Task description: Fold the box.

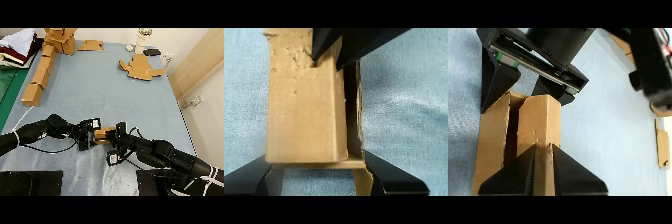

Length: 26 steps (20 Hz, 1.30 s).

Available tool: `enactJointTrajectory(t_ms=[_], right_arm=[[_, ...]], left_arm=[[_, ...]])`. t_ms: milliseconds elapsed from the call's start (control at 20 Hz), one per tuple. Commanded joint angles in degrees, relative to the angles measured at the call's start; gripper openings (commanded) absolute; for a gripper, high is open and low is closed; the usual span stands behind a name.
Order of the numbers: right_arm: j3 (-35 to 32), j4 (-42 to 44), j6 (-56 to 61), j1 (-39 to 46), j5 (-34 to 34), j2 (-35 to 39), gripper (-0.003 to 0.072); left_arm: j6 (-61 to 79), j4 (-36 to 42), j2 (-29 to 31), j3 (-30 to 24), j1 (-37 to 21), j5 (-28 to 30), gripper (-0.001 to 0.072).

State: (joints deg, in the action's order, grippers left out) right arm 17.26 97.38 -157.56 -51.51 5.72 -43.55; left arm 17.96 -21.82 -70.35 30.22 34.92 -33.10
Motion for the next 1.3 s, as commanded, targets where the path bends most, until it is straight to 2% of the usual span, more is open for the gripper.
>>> enactJointTrajectory(t_ms=[0,900,1250], right_arm=[[0.0,-0.1,0.0,0.2,1.1,-0.1,0.0159],[0.0,1.4,0.1,-2.2,2.7,-1.7,0.0163],[0.0,1.4,0.1,-2.1,4.2,1.7,0.0166]], left_arm=[[0.0,0.0,0.0,0.0,0.0,0.0,0.0459],[0.0,0.0,0.0,0.0,0.0,0.0,0.0459],[0.0,0.0,0.0,0.0,0.0,0.0,0.0459]])
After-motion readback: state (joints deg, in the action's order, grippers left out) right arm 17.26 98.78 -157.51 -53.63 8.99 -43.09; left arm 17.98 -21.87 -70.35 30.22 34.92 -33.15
